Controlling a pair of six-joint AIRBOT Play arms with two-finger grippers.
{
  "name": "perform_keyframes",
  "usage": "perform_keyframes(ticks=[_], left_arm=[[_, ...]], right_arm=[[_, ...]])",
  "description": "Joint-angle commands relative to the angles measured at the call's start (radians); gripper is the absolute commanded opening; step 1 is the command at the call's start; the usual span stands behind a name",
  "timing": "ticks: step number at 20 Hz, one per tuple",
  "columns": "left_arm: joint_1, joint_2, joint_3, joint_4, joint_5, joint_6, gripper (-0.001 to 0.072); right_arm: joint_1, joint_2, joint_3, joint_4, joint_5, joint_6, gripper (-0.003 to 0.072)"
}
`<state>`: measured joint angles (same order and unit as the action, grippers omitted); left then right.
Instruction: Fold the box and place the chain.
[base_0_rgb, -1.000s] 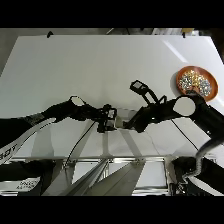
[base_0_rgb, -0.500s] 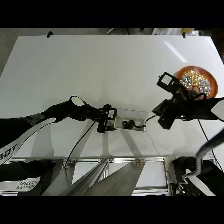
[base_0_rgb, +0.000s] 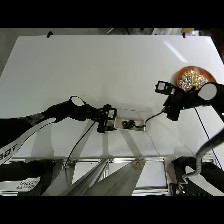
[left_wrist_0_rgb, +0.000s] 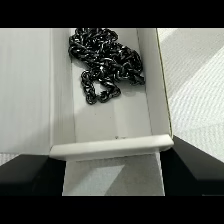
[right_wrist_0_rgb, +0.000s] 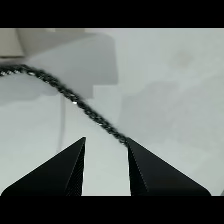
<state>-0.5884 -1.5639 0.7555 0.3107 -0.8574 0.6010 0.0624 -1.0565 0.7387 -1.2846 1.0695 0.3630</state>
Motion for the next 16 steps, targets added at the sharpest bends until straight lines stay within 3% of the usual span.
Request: perform_keyframes(ticks=[1, 7, 13, 16], left_arm=[[0.001, 0.001, 0.001, 0.000, 0.000, 0.000, 0.0169], [0.001, 0.001, 0.001, 0.000, 0.000, 0.000, 0.0169], [0.001, 0.001, 0.001, 0.000, 0.000, 0.000, 0.0169], [0.001, 0.001, 0.001, 0.000, 0.000, 0.000, 0.0169]], right_arm=[[-0.006, -0.124, -0.001, -0.056, -0.080, -0.121, 0.0296], [-0.006, -0.235, -0.001, -0.055, -0.091, -0.190, 0.0291], [-0.006, -0.242, -0.001, -0.055, -0.090, -0.190, 0.0258], [-0.006, -0.261, -0.001, -0.054, -0.089, -0.190, 0.0175]])
